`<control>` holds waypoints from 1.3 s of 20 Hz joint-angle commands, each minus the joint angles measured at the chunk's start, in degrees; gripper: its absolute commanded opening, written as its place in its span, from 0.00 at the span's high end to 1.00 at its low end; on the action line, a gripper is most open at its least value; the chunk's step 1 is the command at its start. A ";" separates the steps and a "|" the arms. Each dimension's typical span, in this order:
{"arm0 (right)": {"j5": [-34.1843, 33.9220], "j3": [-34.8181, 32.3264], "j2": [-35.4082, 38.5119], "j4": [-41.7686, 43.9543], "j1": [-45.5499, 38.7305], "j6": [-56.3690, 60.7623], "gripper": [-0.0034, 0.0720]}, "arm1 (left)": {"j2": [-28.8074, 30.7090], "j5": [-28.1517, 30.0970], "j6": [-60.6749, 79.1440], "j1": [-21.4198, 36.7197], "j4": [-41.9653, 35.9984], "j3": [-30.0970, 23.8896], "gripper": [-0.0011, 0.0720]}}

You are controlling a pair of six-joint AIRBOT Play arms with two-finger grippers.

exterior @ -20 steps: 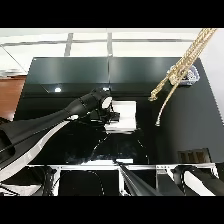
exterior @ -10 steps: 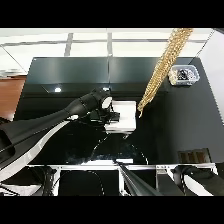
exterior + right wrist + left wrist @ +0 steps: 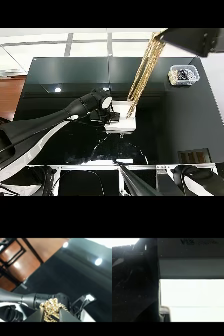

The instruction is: Fold the box and place the chain.

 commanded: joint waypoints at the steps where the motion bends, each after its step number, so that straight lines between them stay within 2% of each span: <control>1: 0.22 -5.62 -0.04 -0.15 0.63 0.09 0.94 | -0.02 0.02 0.00 0.02 0.02 0.00 0.95; 6: 2.19 -15.93 -0.04 -4.02 0.63 0.42 0.94 | -0.02 0.00 0.00 0.02 0.02 0.00 0.95; 10: 0.31 -24.50 -0.04 -3.80 2.93 0.39 0.94 | -0.02 0.02 0.00 0.02 0.02 0.00 0.95; 13: -5.29 -32.68 -0.07 -3.82 4.90 0.44 0.94 | -0.02 0.02 0.00 0.02 0.02 0.00 0.95; 17: -20.52 -45.57 -0.13 -4.24 8.68 1.70 0.94 | -0.02 0.02 0.00 0.04 0.02 0.00 0.95; 19: -23.45 -50.23 -0.33 -5.92 9.92 2.99 0.94 | -0.02 0.00 0.00 0.02 0.02 0.00 0.95; 22: -23.45 -53.33 -0.35 -9.90 10.01 5.64 0.93 | -0.02 0.07 0.00 0.02 0.02 0.00 0.95; 26: -23.96 -53.42 -0.35 -9.86 10.03 5.77 0.93 | -0.02 0.07 0.00 0.02 0.02 0.00 0.95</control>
